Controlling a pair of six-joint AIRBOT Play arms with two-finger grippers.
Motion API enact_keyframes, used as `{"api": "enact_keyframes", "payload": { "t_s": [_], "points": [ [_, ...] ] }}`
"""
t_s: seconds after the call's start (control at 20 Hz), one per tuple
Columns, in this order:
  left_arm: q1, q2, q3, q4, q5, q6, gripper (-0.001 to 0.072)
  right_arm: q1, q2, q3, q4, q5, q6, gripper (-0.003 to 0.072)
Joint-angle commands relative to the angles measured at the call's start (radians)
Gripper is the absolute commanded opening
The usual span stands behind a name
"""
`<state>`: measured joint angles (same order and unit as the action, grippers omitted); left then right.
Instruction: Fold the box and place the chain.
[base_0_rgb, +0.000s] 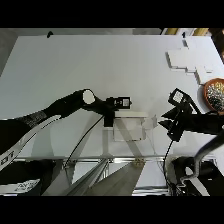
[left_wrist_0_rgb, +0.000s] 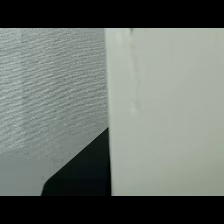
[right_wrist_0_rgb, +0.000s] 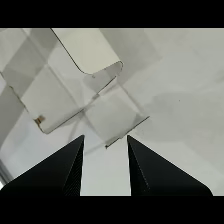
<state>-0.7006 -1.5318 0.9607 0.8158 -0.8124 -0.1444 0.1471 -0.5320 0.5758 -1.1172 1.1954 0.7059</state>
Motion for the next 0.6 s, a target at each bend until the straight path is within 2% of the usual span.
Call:
{"api": "enact_keyframes", "payload": {
  "t_s": [0.0,0.55],
  "points": [
    [0.0,0.006,0.004,-0.006,0.007,0.014,0.0005,0.001,0.0,0.0,0.0,0.001,0.0,0.0298],
    [0.0,-0.023,0.003,-0.006,0.013,0.013,0.0008,0.001,0.0,0.0,-0.001,0.021,0.0,0.0298]
  ]
}}
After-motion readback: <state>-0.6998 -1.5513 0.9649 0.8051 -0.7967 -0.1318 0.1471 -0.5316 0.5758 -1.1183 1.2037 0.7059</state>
